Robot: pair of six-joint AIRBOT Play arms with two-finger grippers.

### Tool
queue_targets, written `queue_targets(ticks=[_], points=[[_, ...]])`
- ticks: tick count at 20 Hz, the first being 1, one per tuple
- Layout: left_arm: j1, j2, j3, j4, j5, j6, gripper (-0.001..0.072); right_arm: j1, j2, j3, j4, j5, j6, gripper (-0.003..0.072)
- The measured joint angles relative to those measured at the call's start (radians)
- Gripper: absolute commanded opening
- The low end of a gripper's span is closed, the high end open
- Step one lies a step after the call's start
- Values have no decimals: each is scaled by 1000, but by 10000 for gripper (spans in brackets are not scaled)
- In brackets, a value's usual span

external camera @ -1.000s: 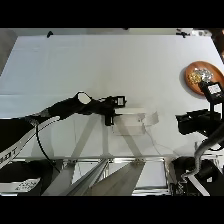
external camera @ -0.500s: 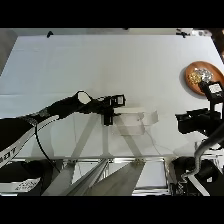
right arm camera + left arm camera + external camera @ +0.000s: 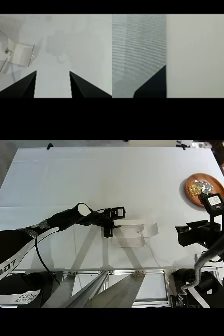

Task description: Fold the box and place the chain.

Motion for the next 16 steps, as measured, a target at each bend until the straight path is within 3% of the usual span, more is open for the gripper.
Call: queue_targets(ticks=[1,2,4,5,11,16], points=[[0,0,0,0,0,0,13,0,0,0,7,0,-44,459],[0,0,0,0,0,0,13,0,0,0,23,-2,-95,383],[0,0,0,0,0,0,13,0,0,0,77,-10,-180,87],[0,0,0,0,0,0,13,0,0,0,114,-17,-214,14],[0,0,0,0,0,0,13,26,43,0,437,-39,-500,10],[0,0,0,0,0,0,13,128,83,-49,523,8,-587,12]])
